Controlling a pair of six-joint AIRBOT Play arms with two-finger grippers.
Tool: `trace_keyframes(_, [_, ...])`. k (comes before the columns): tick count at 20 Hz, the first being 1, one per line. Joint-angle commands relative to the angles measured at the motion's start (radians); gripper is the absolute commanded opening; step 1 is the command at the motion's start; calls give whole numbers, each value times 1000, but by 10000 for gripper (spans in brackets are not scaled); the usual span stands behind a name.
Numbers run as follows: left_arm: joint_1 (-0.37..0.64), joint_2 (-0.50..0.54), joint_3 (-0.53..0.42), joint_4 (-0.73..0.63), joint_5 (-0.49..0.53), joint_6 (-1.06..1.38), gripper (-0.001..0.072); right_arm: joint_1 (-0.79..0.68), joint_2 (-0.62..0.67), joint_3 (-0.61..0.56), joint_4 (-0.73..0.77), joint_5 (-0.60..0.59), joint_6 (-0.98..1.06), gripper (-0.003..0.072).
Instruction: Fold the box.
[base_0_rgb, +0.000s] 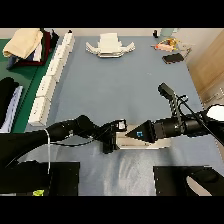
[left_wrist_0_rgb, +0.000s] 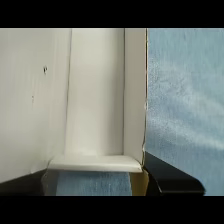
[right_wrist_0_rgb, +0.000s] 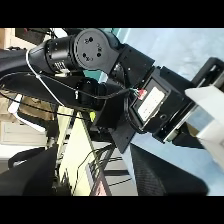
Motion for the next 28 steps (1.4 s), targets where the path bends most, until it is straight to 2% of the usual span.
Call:
trace_keyframes(1, [0, 18, 0, 81, -53, -3, 425, 1, 1, 0, 4, 0, 35, 701])
trace_keyframes(8, [0, 34, -25, 105, -48, -3, 424, 1, 0, 1, -121, 0, 73, 699])
trace_keyframes(9, [0, 34, -32, 104, -42, -3, 424, 1, 0, 1, -124, -3, 76, 652])
trace_keyframes(12, [0, 34, -32, 103, -24, -4, 424, 1, 1, 1, -126, -12, 76, 363])
trace_keyframes(13, [0, 34, -32, 104, -17, -8, 425, 1, 1, 1, -130, -13, 76, 70])
trace_keyframes(14, [0, 34, -32, 104, -15, -21, 425, 1, 1, 1, -139, -17, 77, 3])
trace_keyframes(19, [0, 34, -32, 115, 28, -83, 425, -7, 1, 2, -195, -117, 98, 4])
trace_keyframes(23, [10, 34, -32, 116, 36, -82, 425, -7, -6, 2, -457, -181, 382, 4])
trace_keyframes(26, [11, 34, -32, 116, 38, -78, 424, 10, -24, 0, -481, -195, 278, 3])
trace_keyframes(28, [11, 31, -32, 116, 51, -78, 425, 44, -47, 0, -507, -275, 239, 3])
